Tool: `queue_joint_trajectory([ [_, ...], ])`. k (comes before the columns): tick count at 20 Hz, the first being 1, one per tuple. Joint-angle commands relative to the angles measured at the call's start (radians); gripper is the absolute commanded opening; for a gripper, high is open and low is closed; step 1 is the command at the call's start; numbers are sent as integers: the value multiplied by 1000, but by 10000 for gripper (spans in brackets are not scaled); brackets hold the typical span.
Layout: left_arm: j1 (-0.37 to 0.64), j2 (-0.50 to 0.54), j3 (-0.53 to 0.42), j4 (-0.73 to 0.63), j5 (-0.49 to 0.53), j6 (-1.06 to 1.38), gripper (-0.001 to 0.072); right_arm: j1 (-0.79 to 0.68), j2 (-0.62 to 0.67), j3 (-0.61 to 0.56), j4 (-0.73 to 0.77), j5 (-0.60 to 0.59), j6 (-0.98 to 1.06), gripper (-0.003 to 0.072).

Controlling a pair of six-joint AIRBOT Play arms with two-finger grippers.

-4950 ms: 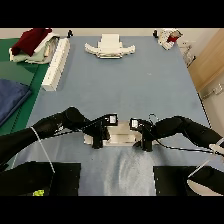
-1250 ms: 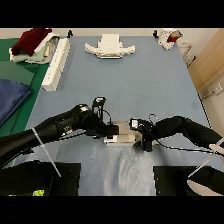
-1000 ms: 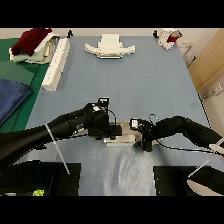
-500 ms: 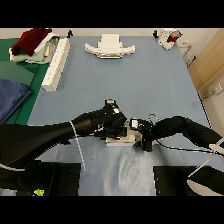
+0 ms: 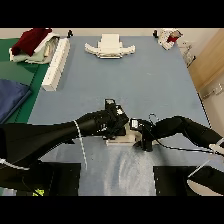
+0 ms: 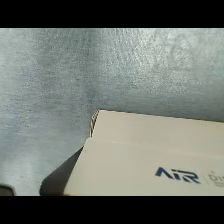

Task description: Fold the box.

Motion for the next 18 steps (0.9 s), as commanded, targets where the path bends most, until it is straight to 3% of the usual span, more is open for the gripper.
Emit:
queue_joint_trajectory([
  [1, 0, -1, 1, 3, 17, -8, 14, 1, 1, 0, 1, 0, 1, 514],
  [5, 0, 0, 1, -2, 17, 0, 16, 1, 1, 0, 1, 0, 1, 514],
  [6, 0, 1, 1, -2, 17, 20, 145, 1, 1, 0, 1, 0, 0, 514],
  [7, 0, 1, 3, -2, 15, 26, 447, 1, 1, 0, 1, 0, 0, 514],
  [8, 0, 1, 3, -1, 14, 25, 500, 1, 1, 0, 1, 0, 0, 514],
  [11, 0, 1, 3, 5, 9, 15, 498, 1, 1, 0, 1, 0, 1, 514],
  [12, 0, 0, 3, 6, 9, 15, 459, 1, 1, 0, 1, 0, 1, 514],
  [18, 0, -6, 5, 6, 4, 16, 461, 1, 1, 0, 1, 0, 1, 514],
])
